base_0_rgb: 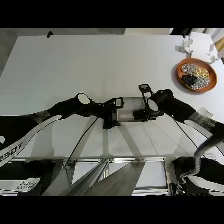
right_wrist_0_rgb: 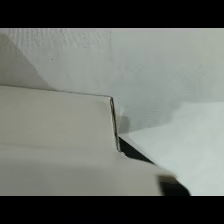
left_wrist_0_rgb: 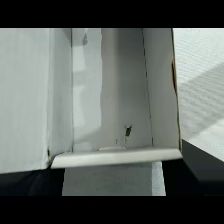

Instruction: Fold the box and place the chain.

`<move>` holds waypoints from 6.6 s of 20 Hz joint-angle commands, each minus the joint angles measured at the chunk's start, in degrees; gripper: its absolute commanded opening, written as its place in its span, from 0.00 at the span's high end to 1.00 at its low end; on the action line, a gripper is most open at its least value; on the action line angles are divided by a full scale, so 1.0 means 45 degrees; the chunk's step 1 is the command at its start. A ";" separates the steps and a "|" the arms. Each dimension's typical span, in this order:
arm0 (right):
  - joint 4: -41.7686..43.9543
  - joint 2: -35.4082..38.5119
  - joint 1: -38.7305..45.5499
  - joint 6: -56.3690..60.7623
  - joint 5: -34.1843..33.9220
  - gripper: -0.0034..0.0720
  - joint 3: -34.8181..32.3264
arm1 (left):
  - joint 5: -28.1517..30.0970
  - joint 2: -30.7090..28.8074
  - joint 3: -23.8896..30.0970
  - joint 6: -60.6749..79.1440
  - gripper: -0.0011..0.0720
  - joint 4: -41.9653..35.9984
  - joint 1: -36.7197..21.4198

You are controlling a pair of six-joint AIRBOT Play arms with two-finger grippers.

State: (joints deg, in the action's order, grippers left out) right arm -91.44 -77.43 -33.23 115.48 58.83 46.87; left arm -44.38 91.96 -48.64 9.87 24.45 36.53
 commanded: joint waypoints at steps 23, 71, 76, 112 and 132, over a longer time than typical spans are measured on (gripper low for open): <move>-0.1588 0.3662 0.6785 -0.6450 0.0476 0.59 0.2968 | -0.0005 -0.0010 0.0010 -0.0010 0.70 -0.0005 0.0000; 0.5717 0.1481 1.0880 -1.0928 0.3784 0.94 0.7354 | -0.0005 -0.0010 0.0010 -0.0010 0.70 0.0000 0.0000; 0.5751 0.4595 0.9170 -1.0948 0.4192 0.94 0.6717 | -0.0005 -0.0010 0.0010 -0.0010 0.70 -0.0005 0.0000; 0.5935 0.3900 0.0136 -1.0093 -0.1676 0.94 -0.0733 | -0.0005 -0.0010 0.0010 -0.0010 0.70 0.0000 0.0000; 0.4697 0.5372 0.7072 -1.0380 -0.0146 0.37 -0.0738 | -0.0005 -0.0010 0.0010 -0.0010 0.70 0.0000 0.0000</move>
State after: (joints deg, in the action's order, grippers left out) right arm -68.27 -53.71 -10.11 68.90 57.67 43.55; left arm -44.40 91.96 -48.64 9.80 24.43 36.53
